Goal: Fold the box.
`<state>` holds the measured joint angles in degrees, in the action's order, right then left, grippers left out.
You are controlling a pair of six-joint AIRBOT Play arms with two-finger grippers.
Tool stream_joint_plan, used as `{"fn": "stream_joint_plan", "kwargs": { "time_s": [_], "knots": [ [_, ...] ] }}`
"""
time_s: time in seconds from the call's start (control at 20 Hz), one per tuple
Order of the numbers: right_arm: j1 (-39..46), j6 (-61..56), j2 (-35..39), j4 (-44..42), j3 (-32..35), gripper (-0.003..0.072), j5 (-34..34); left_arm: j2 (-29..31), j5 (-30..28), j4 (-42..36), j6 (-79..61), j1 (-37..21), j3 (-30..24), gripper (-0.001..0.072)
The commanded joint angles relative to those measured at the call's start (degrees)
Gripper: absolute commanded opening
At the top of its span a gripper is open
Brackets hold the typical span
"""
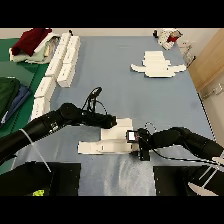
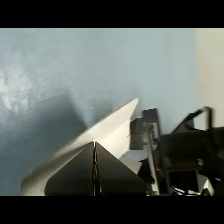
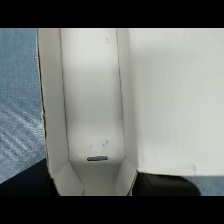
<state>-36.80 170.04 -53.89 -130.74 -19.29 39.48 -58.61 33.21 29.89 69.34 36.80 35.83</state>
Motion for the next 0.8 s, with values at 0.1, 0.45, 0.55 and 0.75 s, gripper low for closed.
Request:
{"fn": "stream_joint_plan", "kwargs": {
  "time_s": [0.1,0.45,0.55,0.75],
  "knots": [
    [-0.1,0.0,0.0,0.0,0.0,0.0430,0.0,10.4,9.9,5.7,-1.2,-0.1,1.3,0.0014],
    [-0.1,0.0,0.0,0.0,0.0,0.0430,0.0,25.2,27.2,31.7,-4.7,0.0,1.2,0.0014],
    [-0.1,0.0,0.0,0.0,0.0,0.0430,0.0,26.1,29.5,36.0,-12.2,0.0,1.0,0.0015],
    [-0.1,0.0,0.0,0.0,0.0,0.0430,0.0,25.1,30.1,36.4,-29.0,-0.2,-0.7,0.0237]
  ]
}}
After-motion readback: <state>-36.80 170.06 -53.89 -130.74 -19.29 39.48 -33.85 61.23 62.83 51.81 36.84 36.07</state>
